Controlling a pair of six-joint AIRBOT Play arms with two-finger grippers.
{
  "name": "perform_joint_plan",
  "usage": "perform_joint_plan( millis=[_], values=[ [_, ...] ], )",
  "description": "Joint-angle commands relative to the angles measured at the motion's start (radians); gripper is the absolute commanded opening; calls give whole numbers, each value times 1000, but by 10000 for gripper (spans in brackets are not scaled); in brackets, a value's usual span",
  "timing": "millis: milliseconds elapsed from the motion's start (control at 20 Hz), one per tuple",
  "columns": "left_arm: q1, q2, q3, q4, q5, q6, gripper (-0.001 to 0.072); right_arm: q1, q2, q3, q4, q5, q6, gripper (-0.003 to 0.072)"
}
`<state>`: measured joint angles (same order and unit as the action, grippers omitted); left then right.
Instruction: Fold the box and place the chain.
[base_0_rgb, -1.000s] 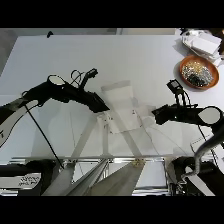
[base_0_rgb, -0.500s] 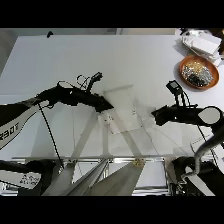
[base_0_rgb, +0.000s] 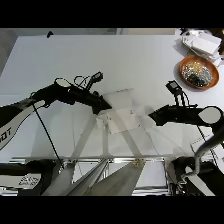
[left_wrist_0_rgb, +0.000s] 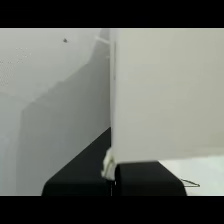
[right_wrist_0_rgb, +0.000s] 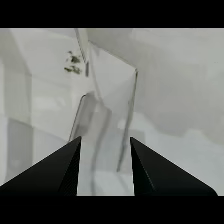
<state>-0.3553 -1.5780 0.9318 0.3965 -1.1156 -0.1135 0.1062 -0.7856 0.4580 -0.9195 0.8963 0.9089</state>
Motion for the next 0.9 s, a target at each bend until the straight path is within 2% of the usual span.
perform_joint_plan(
  millis=[0, 150, 200, 300, 450, 600, 700, 850],
  values=[
    [-2, 85, 2, 111, -46, 35, 6, 0, 0, 40, 9, 61, 4, 343],
    [-8, 156, 1, 163, -143, 42, 4, 0, 1, 108, 0, 135, 4, 343],
    [-19, 180, 1, 200, -145, 32, -1, 0, 1, 130, 0, 172, 4, 342],
    [-66, 236, -14, 271, -60, -71, -4, 0, 1, 160, -1, 247, 4, 341],
    [-166, 300, -95, 253, 63, 19, -3, 0, 1, 169, -17, 306, 4, 340],
    [-196, 266, -169, 180, 206, 99, -1, 0, 1, 169, -39, 316, 4, 340],
    [-190, 200, -169, 55, 203, 193, -1, 0, 1, 169, -38, 316, 4, 339],
    [-193, 118, -169, -35, 209, 341, -1, 0, 1, 169, -39, 317, 4, 339]
  ],
)
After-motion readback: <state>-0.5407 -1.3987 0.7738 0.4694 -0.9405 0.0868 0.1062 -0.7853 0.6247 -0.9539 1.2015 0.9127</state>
